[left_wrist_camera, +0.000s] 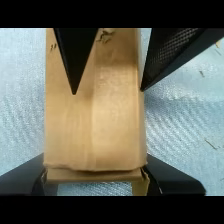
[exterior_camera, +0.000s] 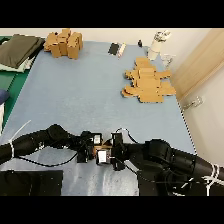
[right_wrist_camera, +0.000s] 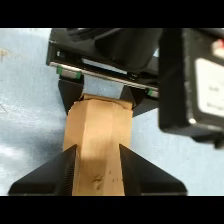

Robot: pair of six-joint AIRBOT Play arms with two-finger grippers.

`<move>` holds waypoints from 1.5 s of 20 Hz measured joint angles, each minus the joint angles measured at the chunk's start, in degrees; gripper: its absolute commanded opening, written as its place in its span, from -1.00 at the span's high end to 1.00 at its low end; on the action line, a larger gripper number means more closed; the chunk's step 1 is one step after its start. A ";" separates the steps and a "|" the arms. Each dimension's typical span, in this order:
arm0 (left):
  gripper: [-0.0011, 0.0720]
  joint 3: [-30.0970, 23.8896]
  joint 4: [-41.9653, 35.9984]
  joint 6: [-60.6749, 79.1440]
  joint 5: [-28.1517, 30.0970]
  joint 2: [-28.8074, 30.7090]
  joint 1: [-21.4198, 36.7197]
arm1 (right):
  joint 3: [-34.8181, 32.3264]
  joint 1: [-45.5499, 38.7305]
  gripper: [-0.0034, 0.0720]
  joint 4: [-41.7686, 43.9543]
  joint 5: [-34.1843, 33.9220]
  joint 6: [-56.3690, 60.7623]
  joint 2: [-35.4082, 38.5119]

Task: Fold the box.

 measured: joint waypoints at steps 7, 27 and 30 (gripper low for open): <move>-0.46 0.00 0.02 0.04 -0.04 -0.02 0.00 | 2.40 0.02 -0.15 -3.10 -1.31 1.64 0.00; -0.46 0.04 0.09 0.09 -0.13 -0.02 0.00 | 3.91 0.00 0.17 -2.21 -4.59 2.89 -0.17; -0.46 0.04 0.09 0.09 -0.13 -0.02 0.00 | 3.80 0.09 0.34 0.92 -6.08 2.89 -1.05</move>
